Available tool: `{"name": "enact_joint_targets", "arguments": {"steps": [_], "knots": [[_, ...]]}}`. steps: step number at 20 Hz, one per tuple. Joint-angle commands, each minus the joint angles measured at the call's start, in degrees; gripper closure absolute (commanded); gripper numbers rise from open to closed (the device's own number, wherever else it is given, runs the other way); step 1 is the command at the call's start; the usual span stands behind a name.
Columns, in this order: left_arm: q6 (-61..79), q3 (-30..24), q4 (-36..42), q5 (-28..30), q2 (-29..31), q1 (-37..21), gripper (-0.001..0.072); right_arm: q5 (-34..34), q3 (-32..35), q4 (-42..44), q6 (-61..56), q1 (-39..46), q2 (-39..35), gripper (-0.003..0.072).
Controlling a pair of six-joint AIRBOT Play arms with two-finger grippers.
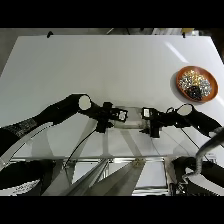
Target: Fold the box and place the chain.
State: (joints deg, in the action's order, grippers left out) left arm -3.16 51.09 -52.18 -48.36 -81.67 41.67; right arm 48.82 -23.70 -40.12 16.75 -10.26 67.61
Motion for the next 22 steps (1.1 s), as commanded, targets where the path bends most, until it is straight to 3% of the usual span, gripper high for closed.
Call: {"name": "enact_joint_targets", "arguments": {"steps": [1, 3, 9, 10, 12, 16, 19, 22], "knots": [[0.20, -0.02, 2.64, 3.26, -0.04, 0.57, 0.0444, 0.00, 0.02, 0.00, 0.00, -0.02, 0.00, 0.0345], [0.17, -0.02, 3.78, 4.70, -0.04, 1.27, 0.0569, 0.00, 0.02, 0.02, 0.02, -0.02, 0.00, 0.0345], [-1.29, -0.02, 3.74, 5.05, -0.09, 2.75, 0.0569, 0.00, 0.02, 0.00, 0.00, -0.02, 0.00, 0.0345], [-2.56, -0.02, 3.74, 5.03, -0.22, 2.95, 0.0545, 0.00, 0.02, 0.00, 0.00, -0.02, 0.00, 0.0345], [-4.68, -0.02, 3.74, 4.59, -0.63, 3.08, 0.0431, 0.00, 0.02, 0.00, 0.02, -0.02, 0.00, 0.0345], [-7.82, -0.02, 3.50, 3.98, -0.70, 3.08, 0.0413, 0.00, 0.02, 0.00, 0.00, -0.02, 0.00, 0.0345], [-7.82, -0.02, 3.52, 3.98, -0.70, 3.08, 0.0265, 0.00, 0.02, 0.00, 0.00, -0.02, 0.00, 0.0345], [-9.88, -0.02, 3.52, 3.56, -0.68, 3.08, 0.0265, 0.00, 0.02, 0.00, 0.00, -0.02, 0.00, 0.0345]]}}
